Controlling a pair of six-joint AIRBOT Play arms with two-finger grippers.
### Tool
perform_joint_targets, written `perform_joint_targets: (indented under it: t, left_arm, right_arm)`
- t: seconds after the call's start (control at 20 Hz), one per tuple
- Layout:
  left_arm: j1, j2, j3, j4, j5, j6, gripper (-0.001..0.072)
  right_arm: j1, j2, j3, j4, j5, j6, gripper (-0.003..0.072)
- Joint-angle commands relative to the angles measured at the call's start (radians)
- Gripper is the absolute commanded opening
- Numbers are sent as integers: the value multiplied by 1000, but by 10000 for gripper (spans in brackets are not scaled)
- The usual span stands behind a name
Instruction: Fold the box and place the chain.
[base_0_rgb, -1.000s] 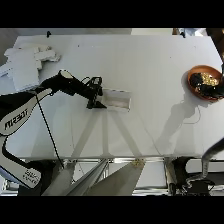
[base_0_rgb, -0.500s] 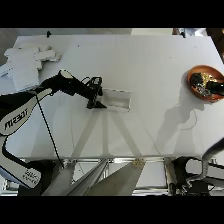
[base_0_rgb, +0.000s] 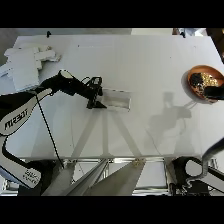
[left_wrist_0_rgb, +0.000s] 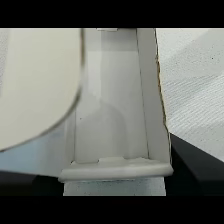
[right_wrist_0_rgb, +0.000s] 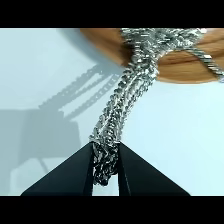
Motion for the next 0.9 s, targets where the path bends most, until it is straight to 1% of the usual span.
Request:
perform_joint_targets:
  t: [0.0,0.2,0.45,0.6,0.85]
  left_arm:
    - [0,0,0,0,0,0,505]
    - [0,0,0,0,0,0,505]
    - [0,0,0,0,0,0,505]
    - [0,0,0,0,0,0,505]
    - [0,0,0,0,0,0,505]
  right_arm:
    - [126,49,0,95,74,-23,5]
    - [355,52,-1,144,80,0,5]
    - [616,50,-1,156,6,76,5]
    - [713,39,-1,167,3,102,6]
    - [814,-16,-1,234,-12,109,6]
